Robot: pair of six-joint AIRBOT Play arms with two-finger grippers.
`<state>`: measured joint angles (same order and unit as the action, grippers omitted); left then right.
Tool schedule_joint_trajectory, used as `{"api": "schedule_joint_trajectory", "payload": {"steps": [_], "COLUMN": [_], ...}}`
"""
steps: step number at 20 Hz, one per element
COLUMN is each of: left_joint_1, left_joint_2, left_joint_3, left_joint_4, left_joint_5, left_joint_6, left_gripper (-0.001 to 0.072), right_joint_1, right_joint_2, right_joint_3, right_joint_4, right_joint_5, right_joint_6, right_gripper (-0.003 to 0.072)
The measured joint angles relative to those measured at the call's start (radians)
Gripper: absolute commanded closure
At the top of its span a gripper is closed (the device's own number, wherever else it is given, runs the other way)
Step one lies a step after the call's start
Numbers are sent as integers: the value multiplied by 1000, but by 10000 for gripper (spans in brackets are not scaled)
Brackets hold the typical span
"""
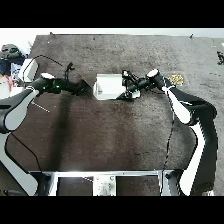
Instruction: Fold the box and place the chain.
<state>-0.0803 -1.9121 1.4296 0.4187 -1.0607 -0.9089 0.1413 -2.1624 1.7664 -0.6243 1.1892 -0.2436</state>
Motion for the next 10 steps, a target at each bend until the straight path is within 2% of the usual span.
{"api": "schedule_joint_trajectory", "payload": {"steps": [10], "left_joint_1": [-56], "left_joint_2": [0], "left_joint_3": [57], "left_joint_4": [17], "left_joint_5": [-42], "left_joint_6": [-38], "left_gripper": [285], "right_joint_1": [0], "right_joint_2": [0], "right_joint_3": [0], "right_joint_4": [0], "right_joint_5": [0], "right_joint_6": [0], "right_gripper": [219]}}
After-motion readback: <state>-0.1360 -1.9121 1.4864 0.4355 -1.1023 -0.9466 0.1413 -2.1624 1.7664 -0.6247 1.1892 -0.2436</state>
